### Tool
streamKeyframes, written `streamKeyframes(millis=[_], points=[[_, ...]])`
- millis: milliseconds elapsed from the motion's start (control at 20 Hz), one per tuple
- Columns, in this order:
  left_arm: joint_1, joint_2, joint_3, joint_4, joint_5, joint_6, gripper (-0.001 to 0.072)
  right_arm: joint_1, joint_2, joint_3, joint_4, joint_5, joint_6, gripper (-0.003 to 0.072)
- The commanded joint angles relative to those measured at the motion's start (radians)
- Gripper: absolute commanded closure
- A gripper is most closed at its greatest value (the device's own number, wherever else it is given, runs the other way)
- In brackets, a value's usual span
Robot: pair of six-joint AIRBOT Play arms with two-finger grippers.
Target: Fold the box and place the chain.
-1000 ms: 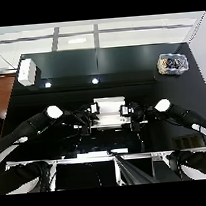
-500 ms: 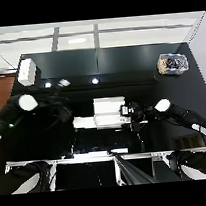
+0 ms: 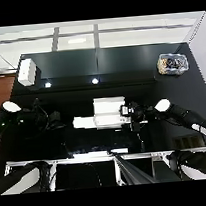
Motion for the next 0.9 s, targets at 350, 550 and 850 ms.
streamKeyframes(millis=[350, 550, 850], points=[[-0.126, -0.180, 0.002, -0.369, 0.001, 0.357, 0.0683, 0.001, 0.000, 0.000, 0.000, 0.000, 0.000, 0.0668], [-0.139, -0.181, 0.002, -0.363, 0.006, 0.389, 0.0684, 0.001, 0.000, 0.000, 0.000, 0.000, 0.000, 0.0668], [-0.253, -0.181, 0.024, -0.364, 0.093, 0.375, 0.0685, 0.001, 0.000, 0.000, 0.000, 0.000, 0.000, 0.0668]])
